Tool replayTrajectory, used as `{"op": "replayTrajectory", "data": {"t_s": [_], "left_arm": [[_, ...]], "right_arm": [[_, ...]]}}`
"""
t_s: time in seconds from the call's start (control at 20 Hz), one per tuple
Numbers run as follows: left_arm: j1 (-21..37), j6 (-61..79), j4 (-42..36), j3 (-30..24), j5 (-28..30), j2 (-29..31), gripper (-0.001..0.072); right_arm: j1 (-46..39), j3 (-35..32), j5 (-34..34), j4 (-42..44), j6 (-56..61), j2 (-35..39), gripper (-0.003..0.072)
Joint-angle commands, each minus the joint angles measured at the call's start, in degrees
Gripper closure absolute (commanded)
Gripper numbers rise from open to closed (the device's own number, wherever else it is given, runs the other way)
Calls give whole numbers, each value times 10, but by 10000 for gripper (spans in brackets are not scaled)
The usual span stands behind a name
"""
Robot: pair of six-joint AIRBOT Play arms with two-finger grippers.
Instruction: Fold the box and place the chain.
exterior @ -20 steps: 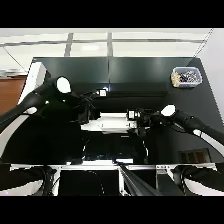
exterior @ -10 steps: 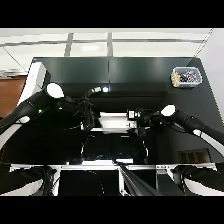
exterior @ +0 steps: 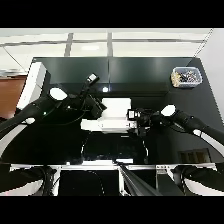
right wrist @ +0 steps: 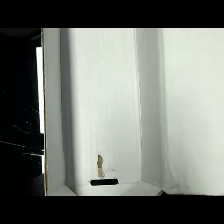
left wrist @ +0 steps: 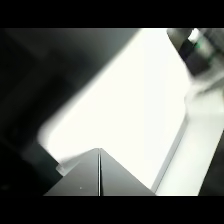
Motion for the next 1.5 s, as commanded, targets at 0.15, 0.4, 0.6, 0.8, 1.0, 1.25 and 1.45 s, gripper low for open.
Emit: {"op": "replayTrajectory", "data": {"t_s": [0.15,0.4,0.6,0.8,1.0,1.25,1.45], "left_arm": [[-22,-9,62,-1,-15,-40,683],[-2,-33,66,20,-87,-42,682],[61,-96,114,52,-143,5,684],[139,-125,167,0,-145,119,684],[159,167,73,-131,-184,174,633],[56,292,185,-165,-64,163,-2],[24,313,99,-130,-61,94,0]], "right_arm": [[0,0,-1,0,0,0,551],[0,0,-1,0,0,0,550],[0,0,-1,0,0,0,550],[0,0,-1,0,0,0,550],[0,0,-1,0,0,0,550],[1,0,-1,0,0,0,550],[1,0,-1,0,0,0,550]]}}
